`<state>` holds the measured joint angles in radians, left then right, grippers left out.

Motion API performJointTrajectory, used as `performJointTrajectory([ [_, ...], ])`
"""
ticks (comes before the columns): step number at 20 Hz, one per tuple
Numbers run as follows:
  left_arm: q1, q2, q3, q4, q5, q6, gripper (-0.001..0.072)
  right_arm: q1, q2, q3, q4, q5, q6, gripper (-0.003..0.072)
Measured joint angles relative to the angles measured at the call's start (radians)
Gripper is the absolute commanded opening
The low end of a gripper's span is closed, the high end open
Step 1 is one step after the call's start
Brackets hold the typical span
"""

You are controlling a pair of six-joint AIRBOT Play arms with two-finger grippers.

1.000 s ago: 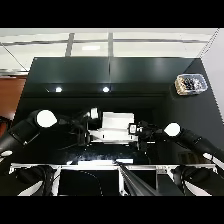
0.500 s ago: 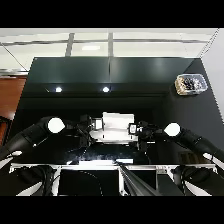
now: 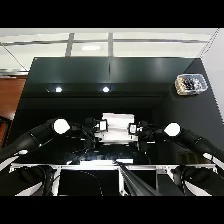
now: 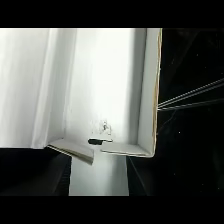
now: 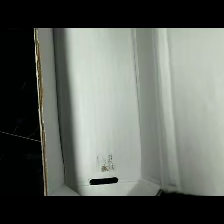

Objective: Fold the box and place the chain.

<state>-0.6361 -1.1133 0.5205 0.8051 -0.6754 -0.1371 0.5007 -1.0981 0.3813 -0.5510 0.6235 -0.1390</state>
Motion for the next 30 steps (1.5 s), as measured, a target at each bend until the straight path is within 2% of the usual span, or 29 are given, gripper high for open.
performJointTrajectory([
  [2, -0.001, -0.002, 0.001, -0.015, 0.003, 0.002, 0.0240, 0.000, 0.000, 0.000, 0.000, 0.000, 0.000, 0.0110],
  [3, -0.002, -0.002, 0.001, -0.031, 0.003, 0.002, 0.0220, 0.000, 0.000, 0.000, 0.000, 0.000, 0.000, 0.0110],
  [9, -0.006, -0.040, 0.002, -0.253, 0.015, 0.002, 0.0222, 0.000, 0.000, 0.000, 0.000, 0.000, 0.000, 0.0110],
  [12, -0.008, -0.052, 0.002, -0.256, 0.015, 0.003, 0.0226, 0.000, 0.000, 0.000, 0.000, 0.000, 0.000, 0.0110],
  [13, -0.009, -0.054, 0.002, -0.248, 0.016, 0.005, 0.0262, 0.000, 0.000, 0.000, 0.000, 0.000, 0.000, 0.0110],
  [14, -0.009, -0.055, 0.002, -0.238, 0.016, 0.006, 0.0370, 0.000, 0.000, 0.000, 0.000, 0.000, 0.000, 0.0110],
  [16, -0.010, -0.057, 0.002, -0.229, 0.016, 0.006, 0.0374, 0.000, 0.000, 0.000, 0.000, 0.000, 0.000, 0.0110],
  [17, -0.010, -0.057, 0.002, -0.225, 0.016, 0.006, 0.0335, 0.000, 0.000, 0.000, 0.000, 0.000, 0.000, 0.0110],
  [18, -0.010, -0.057, 0.002, -0.221, 0.015, 0.006, 0.0347, 0.000, 0.000, 0.000, 0.000, 0.000, 0.000, 0.0110],
  [19, -0.010, -0.058, 0.002, -0.216, 0.015, 0.006, 0.0435, 0.000, 0.000, 0.000, 0.000, 0.000, 0.000, 0.0111],
  [20, -0.010, -0.058, 0.002, -0.214, 0.014, 0.006, 0.0458, 0.000, 0.000, 0.000, 0.000, 0.000, 0.000, 0.0110],
  [21, -0.010, -0.058, 0.002, -0.210, 0.016, 0.006, 0.0451, 0.000, 0.000, 0.000, 0.000, 0.000, 0.000, 0.0110],
  [22, -0.010, -0.058, 0.002, -0.208, 0.015, 0.006, 0.0358, 0.000, 0.000, 0.000, 0.000, 0.000, 0.000, 0.0110],
  [24, -0.010, -0.058, 0.002, -0.206, 0.013, 0.006, 0.0359, 0.000, 0.000, 0.000, 0.000, 0.000, 0.000, 0.0110],
  [26, -0.010, -0.058, 0.002, -0.206, 0.013, 0.006, 0.0542, 0.000, 0.000, 0.000, 0.000, 0.000, 0.000, 0.0110],
  [27, -0.010, -0.058, 0.002, -0.204, 0.015, 0.006, 0.0502, 0.000, 0.000, 0.000, 0.000, 0.001, 0.000, 0.0110],
  [28, -0.010, -0.056, 0.003, -0.200, 0.015, 0.006, 0.0381, 0.000, 0.000, 0.000, 0.000, 0.001, 0.000, 0.0110],
  [29, -0.010, -0.051, 0.003, -0.193, 0.014, 0.006, 0.0188, 0.000, 0.000, 0.000, 0.000, 0.000, 0.000, 0.0110],
  [30, -0.010, -0.041, 0.005, -0.178, 0.010, -0.003, 0.0034, 0.000, 0.000, 0.000, 0.000, 0.000, 0.000, 0.0110],
])
